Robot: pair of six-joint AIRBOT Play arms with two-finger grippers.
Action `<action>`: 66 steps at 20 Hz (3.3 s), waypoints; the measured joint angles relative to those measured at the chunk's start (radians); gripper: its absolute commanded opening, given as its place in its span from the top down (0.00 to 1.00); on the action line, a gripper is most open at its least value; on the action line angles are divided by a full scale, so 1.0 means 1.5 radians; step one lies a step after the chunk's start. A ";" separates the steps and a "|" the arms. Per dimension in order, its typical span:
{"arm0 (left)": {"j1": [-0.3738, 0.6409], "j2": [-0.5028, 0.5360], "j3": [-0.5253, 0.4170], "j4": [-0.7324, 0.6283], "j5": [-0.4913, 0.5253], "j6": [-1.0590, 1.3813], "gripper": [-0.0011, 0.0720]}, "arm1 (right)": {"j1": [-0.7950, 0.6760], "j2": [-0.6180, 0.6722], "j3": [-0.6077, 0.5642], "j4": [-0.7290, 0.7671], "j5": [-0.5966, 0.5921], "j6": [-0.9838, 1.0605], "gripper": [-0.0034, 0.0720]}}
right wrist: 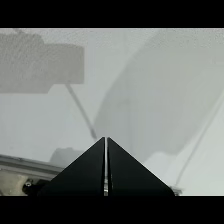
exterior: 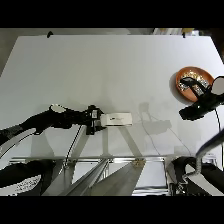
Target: Fold the box and place the chain.
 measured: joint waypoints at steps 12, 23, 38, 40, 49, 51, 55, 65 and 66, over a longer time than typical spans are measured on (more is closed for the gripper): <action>0.000 0.000 0.000 0.000 0.000 0.000 0.80 | 0.000 0.000 0.000 0.000 0.000 0.000 0.94; 0.000 0.033 0.000 0.001 0.003 0.000 0.81 | 0.000 0.000 0.000 0.000 0.000 0.000 0.94; 0.203 0.267 -0.001 0.046 0.270 -0.404 0.80 | 0.000 0.000 0.000 0.000 0.000 0.000 0.94; 0.270 0.276 -0.002 0.121 0.251 -0.497 0.80 | 0.000 0.000 0.000 0.000 0.000 0.000 0.94; 0.485 0.285 -0.005 0.503 0.110 -0.834 0.80 | 0.000 0.000 0.000 0.000 0.000 0.000 0.94; 0.497 0.285 -0.006 0.535 0.087 -0.855 0.80 | 0.000 0.000 0.000 0.000 0.000 0.000 0.94; 0.506 0.285 -0.006 0.567 0.053 -0.873 0.80 | 0.000 0.000 0.000 0.000 0.000 0.000 0.94; 0.509 0.284 -0.005 0.606 0.005 -0.899 0.20 | 0.000 0.000 0.000 0.000 0.000 0.000 0.94; 0.509 0.282 -0.005 0.616 -0.003 -0.910 0.03 | 0.000 0.000 0.000 0.000 0.000 0.000 0.94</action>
